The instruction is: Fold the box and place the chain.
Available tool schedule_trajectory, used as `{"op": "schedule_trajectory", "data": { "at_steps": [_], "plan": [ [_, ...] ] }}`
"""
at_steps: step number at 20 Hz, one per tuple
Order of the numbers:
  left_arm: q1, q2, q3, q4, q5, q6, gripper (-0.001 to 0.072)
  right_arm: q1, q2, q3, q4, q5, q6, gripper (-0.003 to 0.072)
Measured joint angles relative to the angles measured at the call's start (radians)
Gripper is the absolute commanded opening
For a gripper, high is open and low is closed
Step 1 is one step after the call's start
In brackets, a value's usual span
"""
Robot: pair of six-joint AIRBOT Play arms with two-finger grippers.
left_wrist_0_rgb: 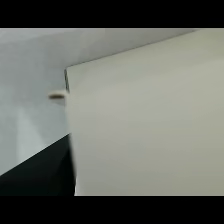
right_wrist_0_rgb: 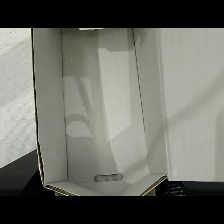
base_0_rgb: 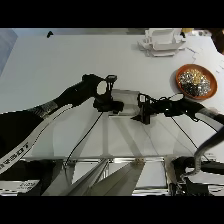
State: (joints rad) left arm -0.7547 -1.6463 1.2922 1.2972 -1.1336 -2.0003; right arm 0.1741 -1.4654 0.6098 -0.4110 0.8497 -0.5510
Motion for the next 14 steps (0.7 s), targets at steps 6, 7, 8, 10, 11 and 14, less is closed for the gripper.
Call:
{"op": "schedule_trajectory", "data": {
  "at_steps": [6, 7, 8, 10, 11, 14],
  "plan": [
    [-0.007, -0.032, 0.002, 0.021, 0.01, -0.097, 0.0407, 0.0, 0.0, 0.0, 0.0, 0.0, 0.0, 0.0413],
    [-0.006, -0.034, 0.002, 0.021, 0.014, -0.102, 0.0334, 0.0, 0.0, 0.0, 0.0, 0.0, 0.0, 0.0413],
    [-0.004, -0.035, 0.002, 0.026, 0.016, -0.106, 0.0287, 0.0, 0.0, 0.0, 0.0, 0.0, 0.0, 0.0413],
    [0.002, -0.037, 0.002, 0.031, 0.035, -0.105, 0.0258, 0.0, 0.0, 0.0, 0.0, 0.0, 0.001, 0.0413],
    [0.004, -0.038, 0.002, 0.03, 0.043, -0.093, 0.0259, 0.0, 0.0, 0.0, 0.0, 0.0, 0.001, 0.0413],
    [0.007, -0.039, 0.002, 0.028, 0.057, -0.051, 0.0274, 0.0, 0.0, 0.0, 0.0, 0.0, 0.001, 0.0413]
  ]
}}
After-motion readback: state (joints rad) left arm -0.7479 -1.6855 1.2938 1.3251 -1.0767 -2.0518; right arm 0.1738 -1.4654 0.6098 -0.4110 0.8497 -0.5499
